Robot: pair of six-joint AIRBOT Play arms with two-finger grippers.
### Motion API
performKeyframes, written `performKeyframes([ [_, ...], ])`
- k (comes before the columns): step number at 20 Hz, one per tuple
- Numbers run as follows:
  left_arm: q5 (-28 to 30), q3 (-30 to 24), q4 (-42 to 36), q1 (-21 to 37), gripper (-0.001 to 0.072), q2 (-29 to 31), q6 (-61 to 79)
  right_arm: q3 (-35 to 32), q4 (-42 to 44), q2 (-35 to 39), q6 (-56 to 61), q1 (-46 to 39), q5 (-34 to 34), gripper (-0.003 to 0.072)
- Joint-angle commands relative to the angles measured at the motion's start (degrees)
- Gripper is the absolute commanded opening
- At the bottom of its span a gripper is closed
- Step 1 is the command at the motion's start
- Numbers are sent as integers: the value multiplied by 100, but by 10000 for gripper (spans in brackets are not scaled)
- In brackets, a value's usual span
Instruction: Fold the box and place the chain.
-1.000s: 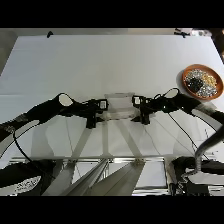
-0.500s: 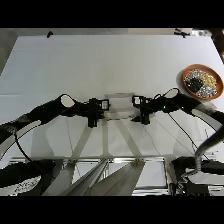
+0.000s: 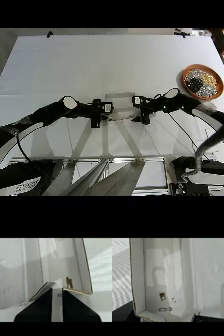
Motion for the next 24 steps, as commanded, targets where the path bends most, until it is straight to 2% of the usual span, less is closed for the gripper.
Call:
performKeyframes([
  [1, 74, 4, -87, -22, 135, -2, 87, 0, 7, -2, 7, 4, 0, 505],
  [12, 175, 4, -815, -234, 164, -214, 581, 0, 7, -2, 7, 4, 0, 505],
  [13, 175, 4, -813, -234, 237, -214, 581, 0, 4, -2, 7, 4, 0, 505],
  [14, 184, 4, -815, -234, 364, -214, 579, 0, 7, -2, 7, 4, 0, 505],
  [18, 201, 4, -813, -234, 374, -214, 555, 0, 7, -2, 7, 4, 0, 505],
  [19, 197, 4, -815, -234, 366, -214, 549, 0, 4, -2, 7, 4, 0, 505],
  [21, 162, 4, -811, -225, 200, -177, 369, 0, 7, -2, 7, 4, 0, 505],
  [22, 140, 4, -748, -201, 190, -127, 160, 0, 7, -2, 7, 4, 0, 505],
  [24, 111, 2, -278, -136, 65, 68, -568, 0, 4, -2, 7, 4, 0, 505],
])
